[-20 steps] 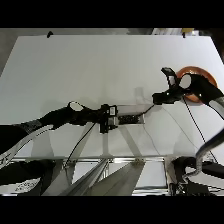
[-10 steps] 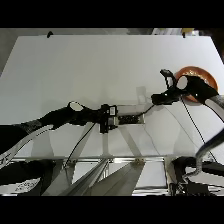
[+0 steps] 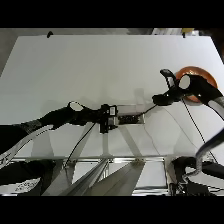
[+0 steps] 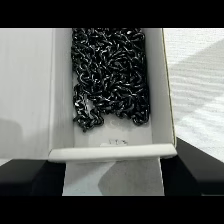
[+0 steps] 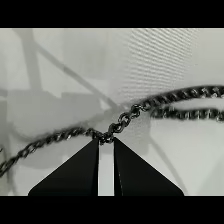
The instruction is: Fold the box and place the chain.
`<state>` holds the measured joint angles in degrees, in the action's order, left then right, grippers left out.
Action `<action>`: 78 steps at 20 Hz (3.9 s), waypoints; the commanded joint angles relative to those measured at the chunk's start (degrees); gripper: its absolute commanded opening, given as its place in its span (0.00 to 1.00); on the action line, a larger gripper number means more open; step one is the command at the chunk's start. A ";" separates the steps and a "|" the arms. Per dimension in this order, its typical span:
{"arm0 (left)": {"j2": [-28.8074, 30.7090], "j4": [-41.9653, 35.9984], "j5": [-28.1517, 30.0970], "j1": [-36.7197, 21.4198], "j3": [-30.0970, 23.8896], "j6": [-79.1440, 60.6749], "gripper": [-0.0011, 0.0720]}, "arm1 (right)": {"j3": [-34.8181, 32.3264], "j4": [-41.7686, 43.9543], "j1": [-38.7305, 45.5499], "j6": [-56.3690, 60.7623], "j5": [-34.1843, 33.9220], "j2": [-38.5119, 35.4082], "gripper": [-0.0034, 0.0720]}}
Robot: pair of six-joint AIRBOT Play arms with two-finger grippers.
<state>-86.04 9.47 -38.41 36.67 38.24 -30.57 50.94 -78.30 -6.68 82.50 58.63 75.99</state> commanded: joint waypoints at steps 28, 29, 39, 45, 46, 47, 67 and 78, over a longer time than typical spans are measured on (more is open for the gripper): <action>0.02 0.00 0.00 -0.02 0.00 0.00 0.25 | 0.07 15.15 -23.37 -0.35 -4.20 -29.59 0.06; 0.02 0.02 0.02 -0.02 0.00 0.00 0.25 | 0.07 15.15 -23.37 -0.42 -4.20 -28.76 0.06; 0.02 0.00 0.02 -0.02 0.00 0.00 0.25 | -0.24 15.15 -23.37 -0.52 -4.07 -20.83 0.06; 0.02 0.00 0.02 -0.02 0.00 0.00 0.25 | 3.82 19.74 -21.99 -10.75 4.96 -15.45 0.38; 0.02 0.00 0.02 -0.02 0.00 0.00 0.25 | 6.62 20.68 -20.81 -13.14 8.24 -13.64 0.40; 0.02 0.00 0.02 -0.02 0.00 0.00 0.25 | 9.22 20.68 -19.65 -14.82 9.79 -11.85 0.40; 0.02 0.00 0.02 -0.02 0.00 0.00 0.25 | 2.62 21.66 -13.62 -45.22 6.80 -3.43 0.06; 0.02 0.00 0.02 -0.02 0.00 0.00 0.25 | -8.81 25.99 -14.97 -55.93 0.24 -15.74 0.24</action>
<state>-86.04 9.47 -38.41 36.67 38.24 -30.55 43.09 -52.62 -20.78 27.92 59.79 61.36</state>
